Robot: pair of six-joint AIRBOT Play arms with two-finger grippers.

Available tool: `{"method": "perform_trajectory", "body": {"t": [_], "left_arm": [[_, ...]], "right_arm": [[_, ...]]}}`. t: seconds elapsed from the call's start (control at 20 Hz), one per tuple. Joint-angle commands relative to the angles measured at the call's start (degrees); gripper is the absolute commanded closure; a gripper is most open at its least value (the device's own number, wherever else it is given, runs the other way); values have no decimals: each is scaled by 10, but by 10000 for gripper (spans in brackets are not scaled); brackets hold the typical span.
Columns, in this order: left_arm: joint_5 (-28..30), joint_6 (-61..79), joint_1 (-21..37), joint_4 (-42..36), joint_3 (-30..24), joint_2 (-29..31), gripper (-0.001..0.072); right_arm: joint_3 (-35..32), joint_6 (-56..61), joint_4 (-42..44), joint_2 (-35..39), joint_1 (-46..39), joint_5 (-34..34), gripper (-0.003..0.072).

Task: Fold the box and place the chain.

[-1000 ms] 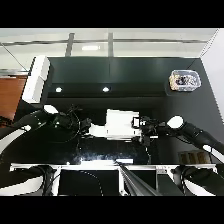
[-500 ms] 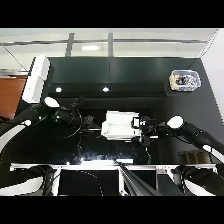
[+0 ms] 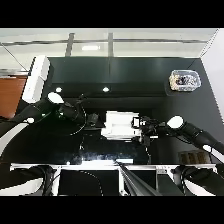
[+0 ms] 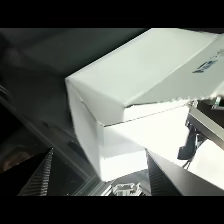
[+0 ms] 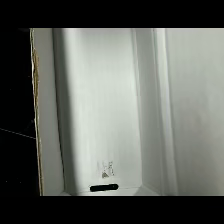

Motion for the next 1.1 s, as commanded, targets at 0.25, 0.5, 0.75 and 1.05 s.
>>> {"method": "perform_trajectory", "body": {"t": [0.25,0.5,0.75,1.05], "left_arm": [[110,-117,-77,36,3,0,3],[148,-207,-115,111,16,0,4],[140,-360,-168,278,69,0,5],[103,-541,-257,452,130,-10,6]], "right_arm": [[0,0,0,0,1,0,487],[0,0,0,0,1,0,488],[0,0,0,0,1,0,487],[0,0,0,0,1,0,488]]}}
